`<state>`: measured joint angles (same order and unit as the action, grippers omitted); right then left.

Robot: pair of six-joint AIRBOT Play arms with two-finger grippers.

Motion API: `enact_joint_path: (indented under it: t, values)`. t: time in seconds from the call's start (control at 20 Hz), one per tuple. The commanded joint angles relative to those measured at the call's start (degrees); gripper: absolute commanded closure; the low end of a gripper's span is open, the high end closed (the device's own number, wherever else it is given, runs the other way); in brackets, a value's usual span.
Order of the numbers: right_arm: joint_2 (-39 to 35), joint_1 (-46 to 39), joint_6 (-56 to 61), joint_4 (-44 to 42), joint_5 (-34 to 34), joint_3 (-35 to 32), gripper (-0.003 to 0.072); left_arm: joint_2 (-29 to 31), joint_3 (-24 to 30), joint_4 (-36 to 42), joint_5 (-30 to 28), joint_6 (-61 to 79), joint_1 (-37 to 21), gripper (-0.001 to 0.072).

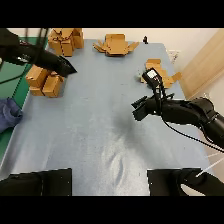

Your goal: Fold the box.

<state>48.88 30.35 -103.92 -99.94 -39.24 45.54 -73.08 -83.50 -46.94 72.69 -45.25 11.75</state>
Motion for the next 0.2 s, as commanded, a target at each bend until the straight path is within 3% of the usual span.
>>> enact_joint_path:
  t: [0.0,0.15]
  values:
    - [0.09,0.02,-0.02,-0.83,-0.09,0.04,0.0677,1.84,1.20,-2.05,-1.44,-4.33,7.69,0.0696]
    - [0.07,0.04,-0.02,-0.81,-0.11,0.04,0.0676,2.51,1.18,-2.08,-4.13,-4.31,8.96,0.0693]
